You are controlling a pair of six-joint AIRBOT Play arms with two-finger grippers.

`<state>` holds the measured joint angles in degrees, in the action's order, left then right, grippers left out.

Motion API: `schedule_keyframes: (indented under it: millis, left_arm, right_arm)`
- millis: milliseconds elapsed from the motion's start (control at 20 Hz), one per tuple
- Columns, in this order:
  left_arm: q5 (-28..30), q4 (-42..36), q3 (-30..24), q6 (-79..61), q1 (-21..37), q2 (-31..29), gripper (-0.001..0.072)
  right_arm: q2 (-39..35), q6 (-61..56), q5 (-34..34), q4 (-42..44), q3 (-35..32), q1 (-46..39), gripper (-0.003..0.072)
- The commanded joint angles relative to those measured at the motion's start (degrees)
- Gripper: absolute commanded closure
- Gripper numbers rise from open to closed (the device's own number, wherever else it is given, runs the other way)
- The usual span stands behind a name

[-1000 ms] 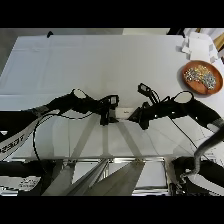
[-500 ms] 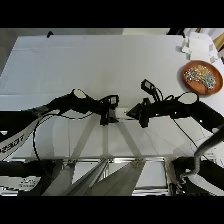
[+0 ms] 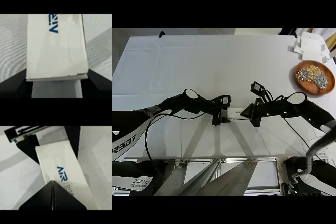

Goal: Fold the box and place the chain.

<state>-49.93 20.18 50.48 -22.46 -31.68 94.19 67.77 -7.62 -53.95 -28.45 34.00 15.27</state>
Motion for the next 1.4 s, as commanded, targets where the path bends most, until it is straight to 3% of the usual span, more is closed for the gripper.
schedule_keyframes:
  millis: [0,550,800,1100,1250,1350]
  left_arm:
    - [0.0,0.0,0.02,0.0,0.04,-0.04,0.0423]
    - [0.0,0.0,0.02,0.0,0.04,-0.04,0.0423]
    - [0.0,0.0,0.02,0.0,0.04,-0.04,0.0423]
    - [-0.02,0.0,0.02,0.0,0.04,-0.04,0.0423]
    - [0.0,0.0,0.02,0.0,0.04,-0.04,0.0423]
    - [0.0,0.0,0.02,0.0,0.04,-0.04,0.0423]
  right_arm:
    - [1.07,0.04,0.09,-3.3,-0.02,1.27,0.067]
    - [2.67,-5.73,3.21,-11.58,-0.09,2.64,0.067]
    - [2.47,-5.38,3.23,-7.21,-0.02,2.64,0.067]
    - [-9.42,-7.1,3.63,-6.21,0.0,2.64,0.0671]
    - [-17.7,-15.28,3.13,-7.82,0.0,2.62,0.0671]
    - [-22.64,-25.42,1.11,-14.4,0.0,2.62,0.0671]
